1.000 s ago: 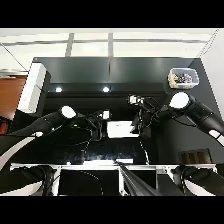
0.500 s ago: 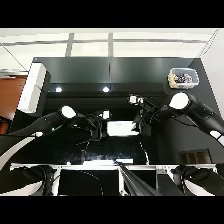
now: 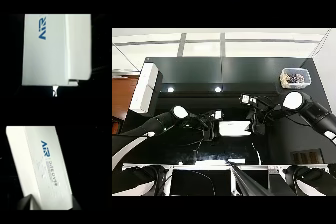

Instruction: Fold the box and place the chain.

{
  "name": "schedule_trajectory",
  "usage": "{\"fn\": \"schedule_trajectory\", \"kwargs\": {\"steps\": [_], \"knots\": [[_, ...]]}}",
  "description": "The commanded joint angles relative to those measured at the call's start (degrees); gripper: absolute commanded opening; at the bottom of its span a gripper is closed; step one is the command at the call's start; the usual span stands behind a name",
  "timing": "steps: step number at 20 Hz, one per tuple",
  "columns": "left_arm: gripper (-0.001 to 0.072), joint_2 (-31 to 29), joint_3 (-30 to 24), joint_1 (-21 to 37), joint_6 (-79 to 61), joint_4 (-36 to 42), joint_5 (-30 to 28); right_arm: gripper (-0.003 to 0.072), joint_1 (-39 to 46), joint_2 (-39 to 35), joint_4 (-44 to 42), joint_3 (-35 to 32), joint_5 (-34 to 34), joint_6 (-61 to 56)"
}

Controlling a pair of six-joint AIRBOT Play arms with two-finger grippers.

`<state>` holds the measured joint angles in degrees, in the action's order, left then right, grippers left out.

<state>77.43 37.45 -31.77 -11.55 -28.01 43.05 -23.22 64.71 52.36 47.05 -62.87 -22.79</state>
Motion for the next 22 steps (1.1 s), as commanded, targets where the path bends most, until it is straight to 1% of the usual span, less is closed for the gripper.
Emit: {"fn": "schedule_trajectory", "kwargs": {"steps": [1,2,3,4,8,22], "knots": [[0.0421,0.04,0.02,-0.04,0.0,-0.04,0.0,0.042,-0.76,-0.04,1.36,0.04,0.13,-0.37],[0.0421,0.04,0.02,-0.04,0.0,-0.02,0.0,0.0405,-0.94,-0.04,1.38,0.04,0.11,-0.37],[0.0421,0.04,0.02,-0.04,0.0,-0.04,0.0,0.0287,-1.18,-0.04,1.42,0.04,0.07,-0.46],[0.0422,0.04,0.02,-0.04,0.0,-0.02,0.0,0.0263,-1.46,-0.04,1.42,0.04,0.07,-0.57],[0.0421,0.04,0.02,-0.04,0.0,-0.02,0.0,0.0263,-2.62,-0.02,1.53,-0.13,-0.13,-0.83],[0.0421,0.04,0.02,-0.04,0.0,-0.02,0.0,0.0262,-2.6,0.02,1.64,-1.29,-0.11,-2.54]]}}
